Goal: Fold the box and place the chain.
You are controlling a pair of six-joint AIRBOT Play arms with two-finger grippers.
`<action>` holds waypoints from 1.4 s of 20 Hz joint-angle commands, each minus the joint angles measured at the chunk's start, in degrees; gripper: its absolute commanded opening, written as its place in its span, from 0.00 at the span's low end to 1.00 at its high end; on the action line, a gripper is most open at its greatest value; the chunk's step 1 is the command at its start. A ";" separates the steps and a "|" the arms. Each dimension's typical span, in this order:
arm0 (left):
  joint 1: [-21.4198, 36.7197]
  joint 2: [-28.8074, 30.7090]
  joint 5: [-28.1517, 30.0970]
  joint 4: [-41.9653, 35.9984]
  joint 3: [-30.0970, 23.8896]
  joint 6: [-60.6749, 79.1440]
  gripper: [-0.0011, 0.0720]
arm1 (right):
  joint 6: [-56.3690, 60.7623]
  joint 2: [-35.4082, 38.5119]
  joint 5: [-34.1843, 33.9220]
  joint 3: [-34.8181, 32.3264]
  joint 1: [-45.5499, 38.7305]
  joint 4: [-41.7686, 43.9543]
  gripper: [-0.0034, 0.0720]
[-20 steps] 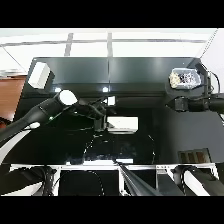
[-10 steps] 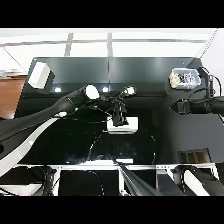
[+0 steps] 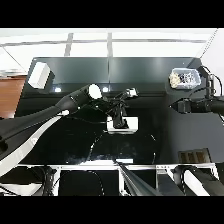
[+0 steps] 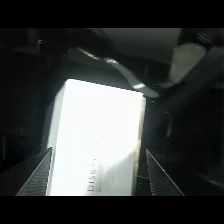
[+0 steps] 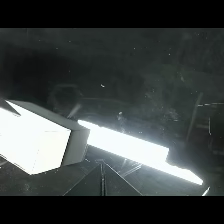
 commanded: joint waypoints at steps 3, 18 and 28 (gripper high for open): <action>-1.97 -0.07 -2.38 7.80 2.25 -0.87 0.98 | 0.00 0.04 -0.09 0.00 -0.04 -0.02 0.06; -8.90 0.11 -3.02 27.52 3.19 -12.68 0.38 | 0.00 0.00 -0.15 0.00 -0.04 -0.02 0.06; 11.39 17.59 -17.92 41.86 6.12 -49.31 0.38 | 0.02 0.00 -0.09 0.00 -0.04 0.02 0.06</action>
